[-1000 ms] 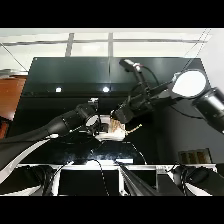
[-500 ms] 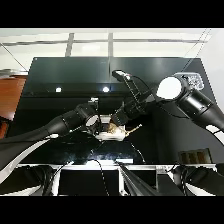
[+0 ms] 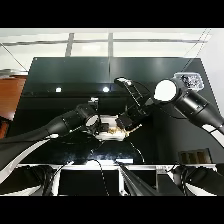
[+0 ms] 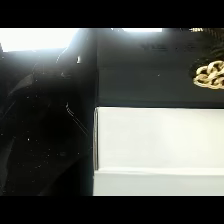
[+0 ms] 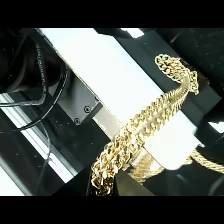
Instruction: Fold the box and place the chain.
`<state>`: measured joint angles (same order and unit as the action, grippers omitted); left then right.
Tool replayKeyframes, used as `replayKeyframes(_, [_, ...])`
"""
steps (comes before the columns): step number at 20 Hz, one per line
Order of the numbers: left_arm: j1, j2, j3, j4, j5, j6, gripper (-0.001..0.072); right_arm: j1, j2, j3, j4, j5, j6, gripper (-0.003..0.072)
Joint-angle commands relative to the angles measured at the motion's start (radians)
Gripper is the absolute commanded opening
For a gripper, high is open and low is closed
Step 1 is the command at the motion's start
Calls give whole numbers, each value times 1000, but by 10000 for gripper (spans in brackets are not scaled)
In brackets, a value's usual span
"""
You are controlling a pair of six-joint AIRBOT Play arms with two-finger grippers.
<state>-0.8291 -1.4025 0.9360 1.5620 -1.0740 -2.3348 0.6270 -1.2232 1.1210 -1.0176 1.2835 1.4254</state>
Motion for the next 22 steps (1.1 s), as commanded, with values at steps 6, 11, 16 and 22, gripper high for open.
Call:
replayKeyframes(6, [0,0,0,1,0,0,33,-92,99,-5,-136,117,50,21])
replayKeyframes(11, [0,0,0,1,0,0,33,-130,164,-6,-72,170,39,21])
replayKeyframes(16, [0,0,0,0,0,0,33,-129,159,-20,139,21,8,21])
replayKeyframes(22, [0,0,0,1,1,0,33,-42,84,-21,172,-87,1,22])
